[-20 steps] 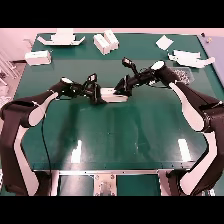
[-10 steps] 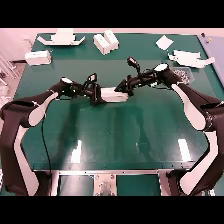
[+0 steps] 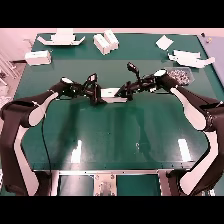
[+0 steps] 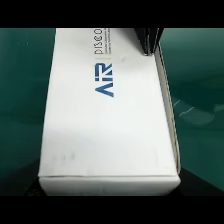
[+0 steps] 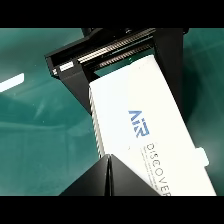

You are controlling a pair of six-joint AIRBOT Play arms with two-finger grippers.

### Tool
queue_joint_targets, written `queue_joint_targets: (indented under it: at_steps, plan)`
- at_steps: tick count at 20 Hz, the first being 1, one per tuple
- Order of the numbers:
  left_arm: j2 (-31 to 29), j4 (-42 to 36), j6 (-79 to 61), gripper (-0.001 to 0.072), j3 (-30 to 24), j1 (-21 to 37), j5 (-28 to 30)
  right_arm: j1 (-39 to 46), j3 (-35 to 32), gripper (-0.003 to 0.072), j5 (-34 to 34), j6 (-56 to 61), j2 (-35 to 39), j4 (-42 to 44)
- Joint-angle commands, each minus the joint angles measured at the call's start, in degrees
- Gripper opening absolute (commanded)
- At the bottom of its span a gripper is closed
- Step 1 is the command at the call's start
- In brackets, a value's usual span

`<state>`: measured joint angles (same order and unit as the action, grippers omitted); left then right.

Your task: Fold the box and place the chain.

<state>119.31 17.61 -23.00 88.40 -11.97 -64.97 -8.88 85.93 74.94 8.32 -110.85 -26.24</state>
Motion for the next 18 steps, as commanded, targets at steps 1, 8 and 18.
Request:
queue_joint_targets:
  at_steps: [1, 8, 18]
  plan:
    - [-0.02, -0.09, 0.04, 0.0633, 0.04, 0.04, -0.02, -0.07, -0.7, 0.0013, -1.55, 1.07, -0.02, -1.66]
    - [-0.02, -0.09, 0.04, 0.0632, 0.04, 0.04, -0.02, -1.07, -0.79, 0.0012, -4.07, 5.22, -0.59, -7.04]
    - [-0.02, -0.09, 0.04, 0.0632, 0.04, 0.04, 0.0, -1.27, 0.9, 0.0012, -2.86, 5.62, 3.89, -2.73]
